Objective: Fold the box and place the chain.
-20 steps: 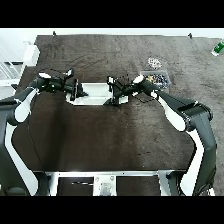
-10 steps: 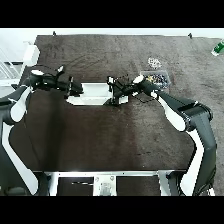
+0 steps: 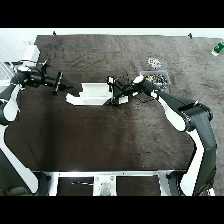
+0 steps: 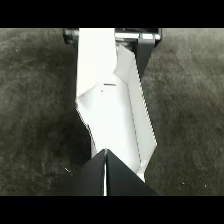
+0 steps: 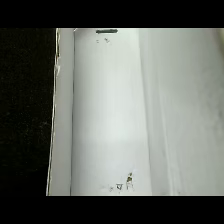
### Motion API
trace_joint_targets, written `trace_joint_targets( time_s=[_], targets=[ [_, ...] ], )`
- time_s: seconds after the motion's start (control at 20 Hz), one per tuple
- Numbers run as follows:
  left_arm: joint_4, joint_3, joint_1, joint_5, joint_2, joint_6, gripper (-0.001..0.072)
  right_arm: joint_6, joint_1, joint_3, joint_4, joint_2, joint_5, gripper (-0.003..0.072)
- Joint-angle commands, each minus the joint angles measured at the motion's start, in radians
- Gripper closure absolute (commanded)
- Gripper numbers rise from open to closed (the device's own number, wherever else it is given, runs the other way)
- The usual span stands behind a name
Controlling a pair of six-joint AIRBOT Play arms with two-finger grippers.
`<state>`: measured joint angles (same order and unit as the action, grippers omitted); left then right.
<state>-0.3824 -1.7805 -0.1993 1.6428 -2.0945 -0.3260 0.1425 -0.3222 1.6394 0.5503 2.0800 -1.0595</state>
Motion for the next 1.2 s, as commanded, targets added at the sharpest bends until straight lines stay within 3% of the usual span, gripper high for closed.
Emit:
trace_joint_targets(
  time_s=[0.0,0.25,0.6,0.7,0.85,1.0,1.15],
  targets=[
    [0.018,-0.022,0.005,-0.031,0.039,0.094,0.0696,0.000,0.000,0.000,0.000,0.000,0.000,0.0141],
    [-0.119,0.048,0.116,-0.238,0.188,0.201,0.0696,0.000,0.000,0.000,0.000,0.000,0.000,0.0141],
    [-0.135,0.377,0.222,-0.464,0.442,0.186,0.0696,0.000,0.000,0.000,0.000,0.001,0.000,0.0142],
    [-0.134,0.434,0.236,-0.466,0.456,0.187,0.0696,0.000,0.000,0.000,0.000,0.000,0.000,0.0141],
    [-0.133,0.502,0.257,-0.580,0.456,0.186,0.0695,0.000,-0.001,-0.001,0.000,0.001,0.000,0.0141],
    [-0.134,0.517,0.258,-0.602,0.453,0.161,0.0696,0.000,0.000,-0.002,0.000,0.000,0.000,0.0142],
    [-0.103,0.515,0.258,-0.709,0.444,0.120,0.0695,0.000,-0.001,-0.002,0.000,0.000,0.000,0.0142]
  ],
)
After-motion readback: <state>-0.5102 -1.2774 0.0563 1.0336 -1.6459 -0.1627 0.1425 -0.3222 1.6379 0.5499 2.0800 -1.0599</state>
